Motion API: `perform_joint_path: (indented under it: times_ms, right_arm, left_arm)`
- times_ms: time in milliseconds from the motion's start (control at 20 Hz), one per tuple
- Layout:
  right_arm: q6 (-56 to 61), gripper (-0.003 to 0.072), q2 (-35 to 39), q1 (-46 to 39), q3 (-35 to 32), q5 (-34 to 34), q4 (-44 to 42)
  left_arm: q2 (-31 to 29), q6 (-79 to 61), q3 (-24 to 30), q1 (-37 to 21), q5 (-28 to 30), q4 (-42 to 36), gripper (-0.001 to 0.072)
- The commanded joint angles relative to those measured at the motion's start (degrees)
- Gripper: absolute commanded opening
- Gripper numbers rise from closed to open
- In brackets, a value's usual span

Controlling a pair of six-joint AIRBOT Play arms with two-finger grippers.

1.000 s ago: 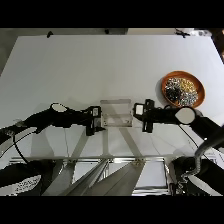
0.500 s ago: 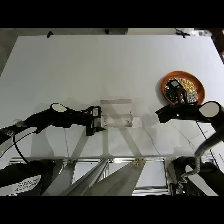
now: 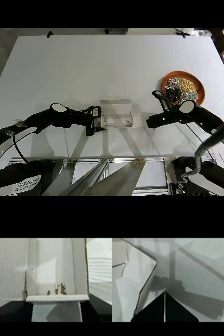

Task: Fold the box and place the chain.

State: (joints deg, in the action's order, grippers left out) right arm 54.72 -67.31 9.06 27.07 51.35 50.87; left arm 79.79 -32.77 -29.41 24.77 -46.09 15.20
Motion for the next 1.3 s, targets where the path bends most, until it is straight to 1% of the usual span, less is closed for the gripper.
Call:
perform_joint_path:
  times_ms: [0,150,350,650,700,850,950,1000,1050,1200,1250]
  right_arm:
    - [-1.70,0.0004,-1.03,0.94,-0.04,0.85,-3.78]
    - [-2.21,0.0004,-0.63,0.94,-0.04,2.08,-5.20]
    - [-2.29,0.0006,2.82,0.94,-0.02,2.56,-8.61]
    - [-2.27,0.0011,4.94,0.94,1.68,7.15,-12.83]
    - [-2.27,0.0051,5.20,0.94,2.34,7.96,-13.62]
    - [-2.03,0.0210,5.27,1.18,3.89,10.45,-14.08]
    - [-2.05,0.0258,5.20,2.38,4.00,10.43,-14.05]
    - [-2.03,0.0312,5.16,3.04,4.00,10.14,-14.03]
    - [-1.99,0.0341,5.16,3.63,4.00,9.46,-14.03]
    - [-0.52,0.0347,5.16,5.07,4.00,6.78,-13.11]
    - [-0.48,0.0371,5.16,5.46,4.00,6.16,-13.00]
  left_arm:
    - [0.00,0.02,-0.04,-0.04,0.00,0.02,0.0150]
    - [0.00,0.02,-0.04,-0.04,0.00,0.02,0.0150]
    - [0.00,0.00,-0.04,-0.04,0.02,0.02,0.0150]
    - [0.00,0.02,-0.04,-0.04,0.02,0.02,0.0150]
    - [0.00,0.02,-0.04,-0.04,0.02,0.02,0.0150]
    - [0.00,0.02,-0.04,-0.04,0.02,0.02,0.0150]
    - [0.00,0.02,-0.04,-0.04,0.02,0.02,0.0150]
    - [0.00,0.00,-0.04,-0.04,0.00,0.02,0.0150]
    - [0.00,0.00,-0.04,-0.04,0.00,0.02,0.0150]
    - [0.00,0.00,-0.04,-0.04,0.00,0.02,0.0150]
    - [0.00,0.02,-0.04,-0.04,0.02,0.02,0.0150]
